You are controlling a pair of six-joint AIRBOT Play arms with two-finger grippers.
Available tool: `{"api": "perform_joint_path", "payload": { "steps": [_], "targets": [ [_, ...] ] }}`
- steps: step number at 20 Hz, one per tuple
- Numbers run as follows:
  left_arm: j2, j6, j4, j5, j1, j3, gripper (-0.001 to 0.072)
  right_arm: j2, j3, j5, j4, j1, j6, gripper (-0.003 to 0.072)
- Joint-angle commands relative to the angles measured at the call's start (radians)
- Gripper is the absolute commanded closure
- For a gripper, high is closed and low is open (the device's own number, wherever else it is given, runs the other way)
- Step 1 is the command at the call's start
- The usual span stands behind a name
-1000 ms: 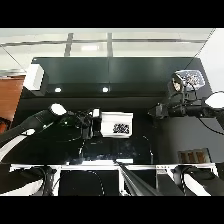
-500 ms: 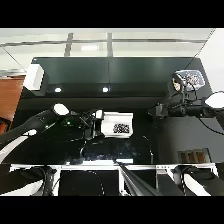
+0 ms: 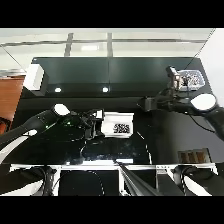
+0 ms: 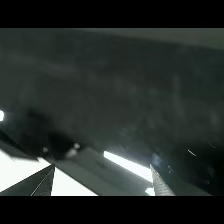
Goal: Fold the box and place the chain.
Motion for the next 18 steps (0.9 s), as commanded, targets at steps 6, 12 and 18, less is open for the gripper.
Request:
{"api": "perform_joint_path", "payload": {
  "steps": [6, 12, 18],
  "targets": [
    [0.000, -0.002, 0.000, 0.006, 0.000, 0.000, 0.0251, -0.105, 0.005, 0.057, -0.031, 0.146, -0.276, -0.0034],
    [0.000, -0.002, 0.000, 0.006, 0.000, 0.000, 0.0251, -0.098, 0.047, 0.194, -0.027, 0.151, -0.692, -0.0034],
    [0.000, -0.002, 0.000, 0.006, 0.000, 0.000, 0.0252, -0.098, 0.047, 0.239, -0.028, 0.151, -0.701, -0.0034]
  ]
}}
